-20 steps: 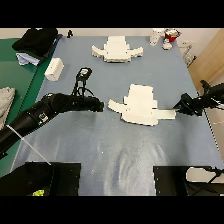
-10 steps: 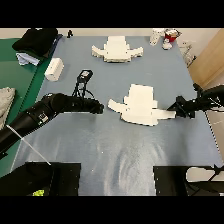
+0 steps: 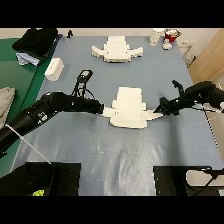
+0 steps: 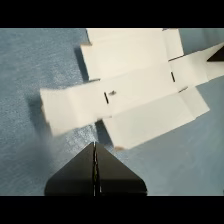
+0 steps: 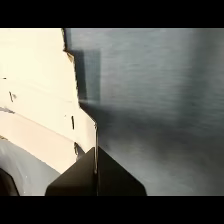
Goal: Fold the box.
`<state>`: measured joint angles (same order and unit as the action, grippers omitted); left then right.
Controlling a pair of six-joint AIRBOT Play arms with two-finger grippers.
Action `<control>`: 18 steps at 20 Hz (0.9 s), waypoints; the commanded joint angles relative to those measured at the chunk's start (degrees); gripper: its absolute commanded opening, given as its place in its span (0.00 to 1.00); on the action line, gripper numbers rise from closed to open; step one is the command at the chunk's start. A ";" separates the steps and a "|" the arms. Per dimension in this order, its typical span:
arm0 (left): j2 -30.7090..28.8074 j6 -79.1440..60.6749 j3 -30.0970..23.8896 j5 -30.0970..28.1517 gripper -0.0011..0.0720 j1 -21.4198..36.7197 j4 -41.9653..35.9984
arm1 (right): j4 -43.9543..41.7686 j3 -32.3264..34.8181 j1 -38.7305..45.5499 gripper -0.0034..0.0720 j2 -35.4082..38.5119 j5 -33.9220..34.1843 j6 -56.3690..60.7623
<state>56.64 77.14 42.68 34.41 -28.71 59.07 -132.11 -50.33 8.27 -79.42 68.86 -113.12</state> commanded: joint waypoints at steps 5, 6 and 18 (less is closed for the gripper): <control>0.20 -0.63 5.51 17.20 0.58 16.20 -4.20 | -0.96 13.86 -15.41 0.04 17.62 -9.27 -5.09; 0.70 -2.67 5.51 19.41 0.58 18.21 -5.03 | -0.92 16.87 -16.96 0.05 21.07 -11.52 -5.07; 22.43 -28.46 5.53 28.17 0.57 21.53 -26.10 | -0.85 22.67 -23.04 0.05 28.55 -15.41 -3.32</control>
